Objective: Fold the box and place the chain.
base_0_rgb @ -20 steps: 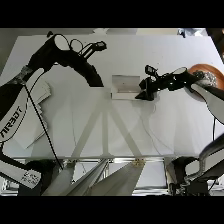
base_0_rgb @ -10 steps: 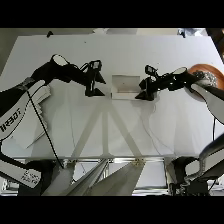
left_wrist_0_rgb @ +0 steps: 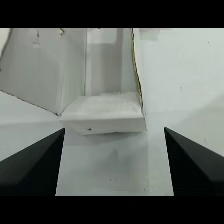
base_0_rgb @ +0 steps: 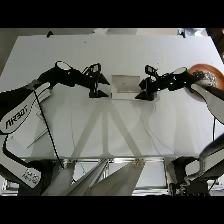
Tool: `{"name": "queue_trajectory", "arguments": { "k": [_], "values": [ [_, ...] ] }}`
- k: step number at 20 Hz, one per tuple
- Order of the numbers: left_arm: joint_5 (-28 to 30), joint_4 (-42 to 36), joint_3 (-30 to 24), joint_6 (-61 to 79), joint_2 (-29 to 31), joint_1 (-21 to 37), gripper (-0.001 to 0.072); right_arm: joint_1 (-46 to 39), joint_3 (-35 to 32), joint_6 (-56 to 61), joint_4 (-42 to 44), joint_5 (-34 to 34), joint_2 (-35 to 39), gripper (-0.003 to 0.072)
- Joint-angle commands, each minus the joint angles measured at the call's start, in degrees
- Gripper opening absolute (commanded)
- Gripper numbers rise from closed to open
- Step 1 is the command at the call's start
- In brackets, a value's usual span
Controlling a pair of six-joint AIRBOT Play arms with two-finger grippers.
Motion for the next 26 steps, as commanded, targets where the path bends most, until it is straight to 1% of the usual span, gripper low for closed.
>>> {"name": "queue_trajectory", "arguments": {
  "k": [1, 10, 14, 19, 22, 26],
  "values": [
    [0.5, -1.9, 0.0, 0.3, -0.7, -0.1, 0.0707, 0.0, 0.0, 0.0, 0.0, 0.0, 0.0, 0.0497],
    [0.8, -3.9, 0.0, 0.4, -1.5, -0.3, 0.0707, 0.0, 0.0, 0.0, 0.0, 0.0, 0.0, 0.0497],
    [3.0, -4.5, 0.0, 0.4, -1.6, -1.2, 0.0706, 0.0, 0.0, 0.0, 0.0, 0.0, 0.0, 0.0497],
    [3.4, -4.2, 0.0, 0.3, -2.5, -2.3, 0.0706, 0.0, 0.0, 0.0, 0.0, 0.0, 0.0, 0.0497],
    [5.6, -4.2, 0.0, 0.3, -3.6, -3.6, 0.0705, 0.0, 0.0, 0.0, 0.0, 0.0, 0.0, 0.0497],
    [8.5, -3.9, 0.2, -0.7, -3.6, -5.2, 0.0704, 0.0, 0.0, 0.0, 0.0, 0.0, 0.0, 0.0497]
  ]
}}
